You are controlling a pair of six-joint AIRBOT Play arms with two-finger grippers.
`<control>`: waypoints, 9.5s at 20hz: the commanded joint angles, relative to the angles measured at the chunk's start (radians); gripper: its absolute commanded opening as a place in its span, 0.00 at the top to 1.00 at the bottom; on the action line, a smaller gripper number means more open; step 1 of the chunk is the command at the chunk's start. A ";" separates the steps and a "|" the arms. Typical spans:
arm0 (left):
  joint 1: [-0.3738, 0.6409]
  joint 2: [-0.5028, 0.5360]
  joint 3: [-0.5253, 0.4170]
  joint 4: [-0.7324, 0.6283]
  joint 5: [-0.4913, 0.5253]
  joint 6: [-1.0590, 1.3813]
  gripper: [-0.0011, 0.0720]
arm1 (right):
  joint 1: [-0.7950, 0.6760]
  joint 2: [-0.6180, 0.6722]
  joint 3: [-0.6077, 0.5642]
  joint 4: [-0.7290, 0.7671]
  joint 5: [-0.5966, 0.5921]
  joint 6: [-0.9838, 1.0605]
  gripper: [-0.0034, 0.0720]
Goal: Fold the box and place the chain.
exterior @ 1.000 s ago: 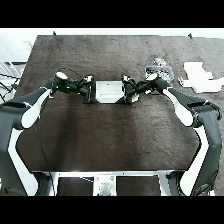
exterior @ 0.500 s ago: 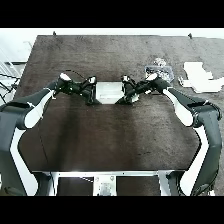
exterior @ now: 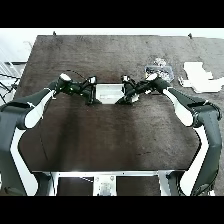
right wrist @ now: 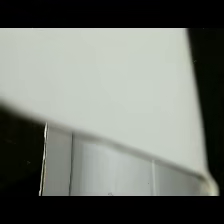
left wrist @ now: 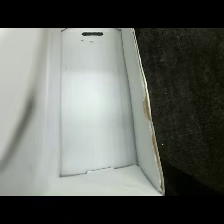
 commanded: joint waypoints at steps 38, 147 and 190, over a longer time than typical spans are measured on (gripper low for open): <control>0.001 -0.001 0.000 -0.001 0.016 0.003 0.31 | -0.007 0.002 0.002 -0.019 0.011 0.099 0.01; 0.001 -0.001 0.000 -0.002 -0.001 -0.053 0.31 | 0.056 0.269 -0.310 0.010 -0.317 -0.039 0.60; 0.000 -0.001 0.000 -0.002 -0.002 -0.053 0.31 | -0.097 0.300 -0.367 -0.129 -0.214 1.199 0.94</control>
